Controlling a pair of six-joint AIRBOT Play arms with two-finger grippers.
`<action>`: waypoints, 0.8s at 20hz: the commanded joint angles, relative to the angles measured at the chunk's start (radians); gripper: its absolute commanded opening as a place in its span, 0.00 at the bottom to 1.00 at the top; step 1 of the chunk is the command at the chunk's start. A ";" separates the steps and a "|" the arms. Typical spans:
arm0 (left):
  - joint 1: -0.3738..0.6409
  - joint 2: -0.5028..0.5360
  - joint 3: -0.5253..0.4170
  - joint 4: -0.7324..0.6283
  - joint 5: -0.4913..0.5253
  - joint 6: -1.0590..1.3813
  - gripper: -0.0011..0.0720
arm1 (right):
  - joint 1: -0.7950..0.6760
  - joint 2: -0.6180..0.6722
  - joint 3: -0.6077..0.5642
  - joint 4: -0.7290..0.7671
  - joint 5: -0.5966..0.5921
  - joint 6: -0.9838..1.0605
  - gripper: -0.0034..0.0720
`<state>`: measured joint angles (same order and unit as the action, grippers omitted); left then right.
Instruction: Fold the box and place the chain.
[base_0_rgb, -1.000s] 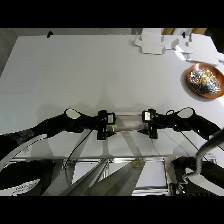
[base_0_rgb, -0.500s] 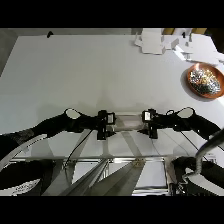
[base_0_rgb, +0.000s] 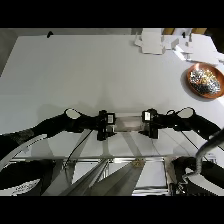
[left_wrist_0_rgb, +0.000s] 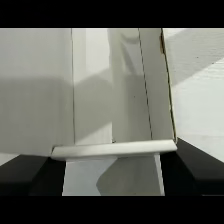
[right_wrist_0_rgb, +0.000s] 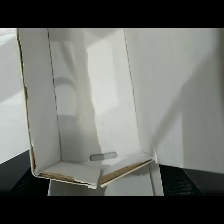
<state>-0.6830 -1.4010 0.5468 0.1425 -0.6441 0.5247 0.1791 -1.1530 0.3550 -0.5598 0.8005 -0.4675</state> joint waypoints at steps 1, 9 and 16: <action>0.000 0.000 0.000 0.000 0.003 -0.002 0.20 | -0.001 0.021 0.000 -0.043 0.000 0.076 0.97; 0.000 0.000 0.000 0.000 0.001 -0.001 0.20 | -0.001 0.311 0.000 -0.388 0.093 0.398 0.96; 0.000 0.000 0.000 0.000 0.001 -0.002 0.20 | 0.000 0.587 0.000 -0.426 0.323 0.549 0.13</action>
